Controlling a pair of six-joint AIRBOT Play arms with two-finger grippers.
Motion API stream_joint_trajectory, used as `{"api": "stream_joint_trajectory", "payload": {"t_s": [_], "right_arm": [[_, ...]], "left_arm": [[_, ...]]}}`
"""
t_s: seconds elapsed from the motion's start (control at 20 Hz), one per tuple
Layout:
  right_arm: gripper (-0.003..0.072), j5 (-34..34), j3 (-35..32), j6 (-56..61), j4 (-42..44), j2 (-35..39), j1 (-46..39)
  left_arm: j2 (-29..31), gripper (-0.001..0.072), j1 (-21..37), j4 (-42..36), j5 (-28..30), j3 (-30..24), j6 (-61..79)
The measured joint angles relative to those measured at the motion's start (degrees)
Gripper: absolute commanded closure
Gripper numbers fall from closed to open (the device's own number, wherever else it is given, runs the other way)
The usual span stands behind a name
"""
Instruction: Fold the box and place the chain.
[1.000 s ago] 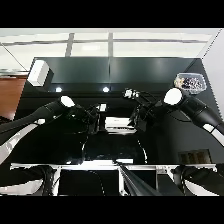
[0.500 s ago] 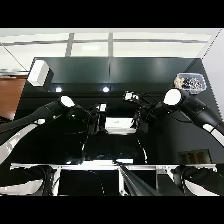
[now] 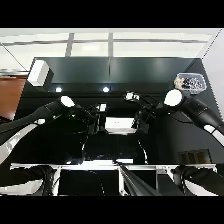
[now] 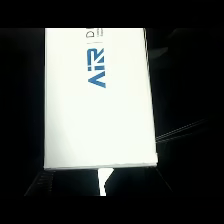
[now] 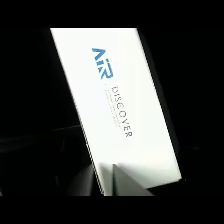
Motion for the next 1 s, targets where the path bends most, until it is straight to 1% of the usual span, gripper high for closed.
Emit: {"api": "stream_joint_trajectory", "payload": {"t_s": [0.1, 0.15, 0.25, 0.4, 0.5, 0.6, 0.75, 1.0], "right_arm": [[0.068, 3.82, 0.26, 6.34, 0.87, 1.4, -2.14], [0.0679, 5.25, -0.55, 8.96, 2.89, 1.81, -3.26], [0.0679, 5.79, -3.89, 12.46, 10.6, 2.27, -5.05], [0.0677, 1.03, -9.53, 14.78, 23.63, 1.99, -6.38], [0.0677, -2.27, -11.72, 15.69, 28.33, 0.9, -6.73], [0.0677, -5.33, -12.85, 16.22, 30.34, -0.61, -6.97], [0.0677, -8.66, -13.66, 17.49, 29.51, -2.82, -7.08], [0.0671, -10.19, -14.03, 18.73, 28.3, -4.66, -7.13]], "left_arm": [[0.0, 0.0357, 0.0, -0.02, 0.02, 0.0, 0.02], [0.0, 0.0357, 0.0, 0.0, 0.02, 0.0, 0.04], [0.0, 0.0357, 0.0, 0.0, 0.02, 0.0, 0.07], [0.0, 0.0358, 0.0, 0.0, 0.04, 0.0, 0.07], [0.0, 0.0357, 0.0, -0.02, 0.04, 0.0, 0.09], [0.0, 0.0357, 0.0, -0.02, 0.04, 0.0, 0.09], [0.0, 0.0357, 0.0, 0.0, 0.04, 0.0, 0.13], [0.0, 0.0357, 0.0, 0.02, 0.07, 0.0, 0.15]]}}
